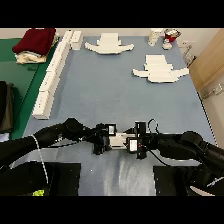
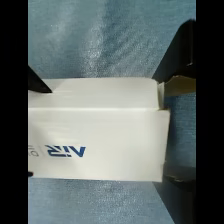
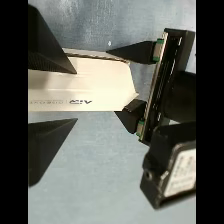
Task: Fold the box.
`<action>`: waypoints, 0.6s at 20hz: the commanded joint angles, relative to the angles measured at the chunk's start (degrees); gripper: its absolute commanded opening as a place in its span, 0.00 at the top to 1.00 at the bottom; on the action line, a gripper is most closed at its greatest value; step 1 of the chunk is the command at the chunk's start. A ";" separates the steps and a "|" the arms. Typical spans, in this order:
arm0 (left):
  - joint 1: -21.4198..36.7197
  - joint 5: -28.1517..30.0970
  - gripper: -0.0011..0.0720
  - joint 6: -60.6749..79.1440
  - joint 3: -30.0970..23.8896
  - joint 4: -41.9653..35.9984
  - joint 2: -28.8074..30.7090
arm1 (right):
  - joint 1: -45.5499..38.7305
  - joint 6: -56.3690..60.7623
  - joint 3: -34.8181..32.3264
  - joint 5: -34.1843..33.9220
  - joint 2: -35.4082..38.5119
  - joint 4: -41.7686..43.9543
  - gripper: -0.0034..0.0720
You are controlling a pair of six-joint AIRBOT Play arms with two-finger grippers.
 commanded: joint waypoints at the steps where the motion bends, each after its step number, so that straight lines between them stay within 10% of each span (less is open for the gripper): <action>1: -0.02 0.02 0.35 0.02 0.07 0.00 -0.02 | -0.07 0.04 0.04 0.68 0.04 -1.03 0.42; 12: -0.02 0.00 0.35 0.02 0.07 0.02 -0.02 | 0.02 0.22 0.04 -2.60 -2.03 1.70 0.74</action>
